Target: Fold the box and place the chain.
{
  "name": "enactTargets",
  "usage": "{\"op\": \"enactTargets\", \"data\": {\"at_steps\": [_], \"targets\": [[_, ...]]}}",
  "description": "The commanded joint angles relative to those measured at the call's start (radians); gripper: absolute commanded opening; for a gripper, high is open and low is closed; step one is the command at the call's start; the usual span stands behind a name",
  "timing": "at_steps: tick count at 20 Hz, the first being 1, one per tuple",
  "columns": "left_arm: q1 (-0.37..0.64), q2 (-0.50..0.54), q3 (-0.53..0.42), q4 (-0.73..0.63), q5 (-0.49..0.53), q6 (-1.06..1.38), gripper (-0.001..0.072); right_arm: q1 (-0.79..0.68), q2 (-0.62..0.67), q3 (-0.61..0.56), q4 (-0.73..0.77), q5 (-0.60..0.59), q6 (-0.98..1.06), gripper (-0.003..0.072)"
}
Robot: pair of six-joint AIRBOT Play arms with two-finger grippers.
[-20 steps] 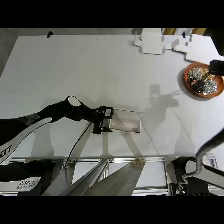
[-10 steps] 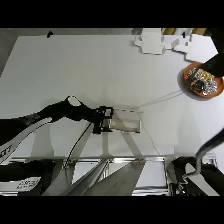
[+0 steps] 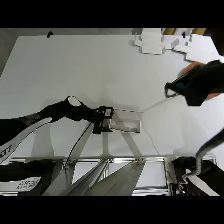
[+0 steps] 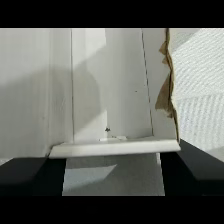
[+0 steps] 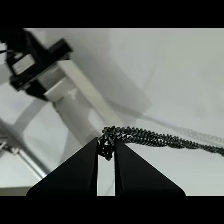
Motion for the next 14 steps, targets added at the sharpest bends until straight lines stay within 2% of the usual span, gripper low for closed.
{"op": "enactTargets", "data": {"at_steps": [1, 7, 14], "targets": [[0.001, 0.001, 0.0, 0.0, 0.0, 0.0, 0.0114, 0.117, 0.002, -0.004, -0.007, 0.011, 0.036, 0.0017], [0.001, 0.001, 0.0, 0.0, 0.0, 0.0, 0.0114, 0.248, 0.022, -0.068, -0.031, 0.029, 0.085, 0.0017], [0.001, 0.001, 0.0, 0.0, 0.0, 0.001, 0.0114, 0.463, 0.092, -0.27, -0.089, -0.155, 0.201, 0.0017]]}}
